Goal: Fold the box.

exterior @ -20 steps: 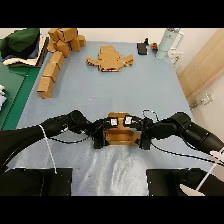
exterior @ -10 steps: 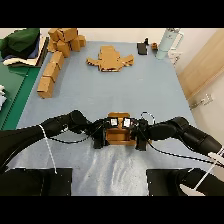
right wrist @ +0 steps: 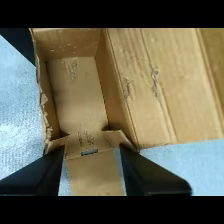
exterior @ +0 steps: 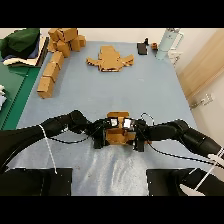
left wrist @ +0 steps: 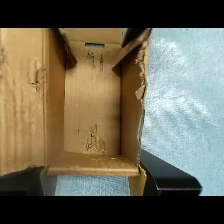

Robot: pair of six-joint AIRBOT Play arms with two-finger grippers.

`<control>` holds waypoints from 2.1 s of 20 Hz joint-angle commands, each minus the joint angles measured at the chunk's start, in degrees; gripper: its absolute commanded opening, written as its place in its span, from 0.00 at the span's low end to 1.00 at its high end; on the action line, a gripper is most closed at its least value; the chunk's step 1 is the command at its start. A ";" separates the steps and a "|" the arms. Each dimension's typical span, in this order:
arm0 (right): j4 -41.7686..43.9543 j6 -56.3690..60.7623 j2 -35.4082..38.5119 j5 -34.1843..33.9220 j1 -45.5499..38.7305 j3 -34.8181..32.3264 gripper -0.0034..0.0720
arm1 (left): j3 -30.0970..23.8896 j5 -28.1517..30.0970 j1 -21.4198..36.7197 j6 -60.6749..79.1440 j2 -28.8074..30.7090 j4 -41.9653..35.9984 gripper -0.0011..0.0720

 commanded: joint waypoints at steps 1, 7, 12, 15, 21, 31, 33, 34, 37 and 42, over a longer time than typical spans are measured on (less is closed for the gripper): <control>1.09 -1.92 0.02 0.42 0.07 -0.79 0.82 | -0.02 -0.02 0.00 -0.02 0.02 -0.02 0.63; -1.01 2.78 0.70 -0.94 0.07 -0.42 0.55 | -0.02 -0.02 0.00 -0.02 0.02 -0.02 0.63; -26.93 35.30 5.40 -14.27 -0.09 5.25 0.05 | -0.02 -0.02 0.00 -0.02 0.02 -0.02 0.63; -45.88 59.28 9.20 -22.67 -1.33 8.46 0.05 | -0.02 -0.02 0.00 -0.02 0.02 -0.02 0.63; -30.99 67.58 5.95 -24.06 -20.41 2.67 0.05 | -0.02 -0.02 0.00 -0.02 0.02 -0.02 0.63; 7.21 43.98 -4.85 -15.67 -20.87 0.09 0.05 | -0.02 -0.02 0.00 -0.02 0.02 -0.02 0.63; 8.20 43.58 -4.85 -15.89 -20.87 0.11 0.05 | -0.02 -0.02 0.00 -0.02 0.02 -0.02 0.63; 9.05 42.75 -4.85 -16.35 -20.87 0.15 0.05 | -0.02 -0.02 0.00 -0.02 0.02 -0.02 0.63; 12.35 41.44 -3.82 -17.38 -20.83 0.42 0.05 | -0.02 -0.02 0.00 -0.02 0.02 -0.02 0.63; 12.57 42.40 0.79 -17.88 -20.63 2.97 0.25 | -0.02 -0.02 0.00 -0.02 0.02 -0.02 0.63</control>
